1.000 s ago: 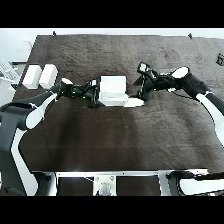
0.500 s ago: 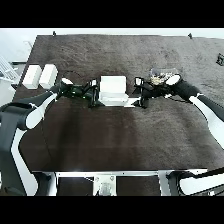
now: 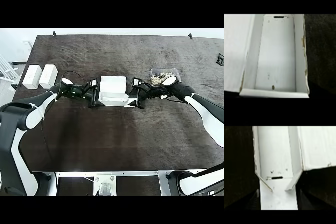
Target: Fold the box and place the chain.
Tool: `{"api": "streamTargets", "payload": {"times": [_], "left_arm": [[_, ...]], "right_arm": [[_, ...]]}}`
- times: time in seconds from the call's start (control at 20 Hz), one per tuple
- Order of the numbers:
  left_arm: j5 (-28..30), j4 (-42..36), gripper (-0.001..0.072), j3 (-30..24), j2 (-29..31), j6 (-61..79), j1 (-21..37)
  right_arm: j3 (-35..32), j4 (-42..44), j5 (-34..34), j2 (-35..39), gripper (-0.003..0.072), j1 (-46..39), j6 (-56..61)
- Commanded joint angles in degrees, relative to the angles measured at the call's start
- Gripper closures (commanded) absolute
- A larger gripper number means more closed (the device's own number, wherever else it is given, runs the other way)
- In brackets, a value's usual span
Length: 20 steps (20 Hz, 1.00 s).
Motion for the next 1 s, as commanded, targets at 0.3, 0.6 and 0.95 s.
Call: {"api": "streamTargets", "payload": {"times": [0.3, 0.6, 0.95], "left_arm": [[0.0, 0.02, 0.0131, 0.0, 0.02, -0.17, 0.02], [0.0, 0.02, 0.0131, 0.0, 0.02, -0.17, 0.02], [0.0, 0.02, 0.0131, 0.0, 0.02, -0.17, 0.02]], "right_arm": [[1.64, 2.54, -0.35, -1.42, 0.0329, 1.46, -0.92], [2.19, 7.56, -0.52, -4.2, 0.0384, 3.3, -3.37], [3.85, 8.98, -1.84, -4.92, 0.0226, 3.67, -4.0]]}}
